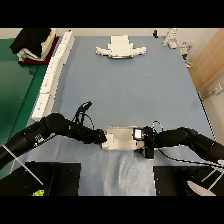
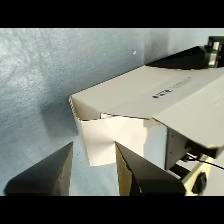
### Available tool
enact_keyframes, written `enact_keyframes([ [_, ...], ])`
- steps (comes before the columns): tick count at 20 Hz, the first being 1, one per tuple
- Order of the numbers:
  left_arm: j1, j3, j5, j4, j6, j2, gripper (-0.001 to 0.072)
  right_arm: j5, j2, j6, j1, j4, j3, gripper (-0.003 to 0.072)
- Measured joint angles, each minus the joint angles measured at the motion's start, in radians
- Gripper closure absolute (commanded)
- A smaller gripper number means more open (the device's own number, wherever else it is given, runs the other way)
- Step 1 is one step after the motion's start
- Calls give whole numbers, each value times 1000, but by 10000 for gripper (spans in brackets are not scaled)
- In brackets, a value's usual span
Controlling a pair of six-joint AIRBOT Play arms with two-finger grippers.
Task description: Fold the box.
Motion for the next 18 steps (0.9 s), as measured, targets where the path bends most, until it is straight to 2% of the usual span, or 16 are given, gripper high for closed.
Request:
enact_keyframes([
  [5,-160,84,26,215,-311,-71,311,0,0,0,0,0,0,150],
  [9,-253,164,26,316,-492,-159,313,0,0,0,0,0,0,150],
  [10,-271,186,16,341,-539,-182,359,0,0,0,0,0,0,150],
  [18,-379,339,-130,535,-813,-322,359,0,0,0,0,0,0,150],
])
